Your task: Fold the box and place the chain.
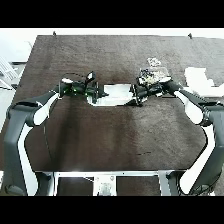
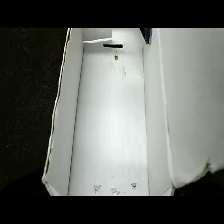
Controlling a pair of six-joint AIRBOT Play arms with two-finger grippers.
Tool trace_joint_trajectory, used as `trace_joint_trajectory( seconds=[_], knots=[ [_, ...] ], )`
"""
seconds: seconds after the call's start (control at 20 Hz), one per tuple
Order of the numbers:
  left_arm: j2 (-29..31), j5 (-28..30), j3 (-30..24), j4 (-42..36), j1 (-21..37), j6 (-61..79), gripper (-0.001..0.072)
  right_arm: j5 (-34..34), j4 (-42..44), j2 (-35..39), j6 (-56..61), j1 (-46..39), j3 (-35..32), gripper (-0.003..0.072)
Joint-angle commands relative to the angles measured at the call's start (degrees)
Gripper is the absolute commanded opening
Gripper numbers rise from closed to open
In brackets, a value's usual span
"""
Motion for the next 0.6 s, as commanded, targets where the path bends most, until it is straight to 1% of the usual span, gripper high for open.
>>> trace_joint_trajectory(
  seconds=[0.0, 0.4, 0.45, 0.5, 0.55],
  knots=[
    [0.0, 0.0, 0.0, 0.0, 0.0, 0.0, 0.002, 0.2, 0.3, -0.4, 0.0, 0.3, 0.5, 0.0637],
    [0.0, 0.0, 0.0, 0.0, 0.0, 0.0, 0.0019, 0.7, 0.2, -1.1, 1.1, 0.6, 1.4, 0.063],
    [0.0, 0.0, 0.0, 0.0, 0.0, 0.0, 0.0019, 0.8, 0.2, -1.1, 1.1, 0.6, 1.4, 0.062],
    [0.0, 0.0, 0.0, 0.0, 0.0, 0.0, 0.002, 1.0, -0.2, -1.1, 1.1, 0.6, 1.4, 0.0585],
    [0.0, 0.0, 0.0, 0.0, 0.0, 0.0, 0.0019, 1.1, -0.3, -1.1, 1.1, 0.6, 1.4, 0.0577]
  ],
)
